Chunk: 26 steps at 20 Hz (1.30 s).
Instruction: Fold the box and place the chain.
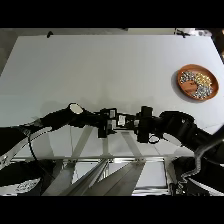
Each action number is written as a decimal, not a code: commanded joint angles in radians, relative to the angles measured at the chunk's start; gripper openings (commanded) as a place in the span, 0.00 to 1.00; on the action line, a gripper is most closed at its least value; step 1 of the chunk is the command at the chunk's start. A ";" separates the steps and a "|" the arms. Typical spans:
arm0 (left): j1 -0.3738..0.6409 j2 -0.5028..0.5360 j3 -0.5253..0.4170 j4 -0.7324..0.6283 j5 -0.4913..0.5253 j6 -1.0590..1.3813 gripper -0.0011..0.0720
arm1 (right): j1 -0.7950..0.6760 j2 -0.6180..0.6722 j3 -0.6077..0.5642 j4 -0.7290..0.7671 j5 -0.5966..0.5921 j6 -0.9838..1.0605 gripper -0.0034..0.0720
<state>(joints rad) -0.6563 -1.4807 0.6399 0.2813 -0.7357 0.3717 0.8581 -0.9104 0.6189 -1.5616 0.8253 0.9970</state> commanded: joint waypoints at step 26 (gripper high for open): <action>0.000 0.000 0.000 -0.004 -0.002 -0.006 0.49 | 0.019 0.018 -0.035 0.060 -0.163 -0.002 0.60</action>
<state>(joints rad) -0.6571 -1.4811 0.6399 0.2771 -0.7376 0.3656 0.8761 -0.8841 0.5827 -1.5387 0.7029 0.9962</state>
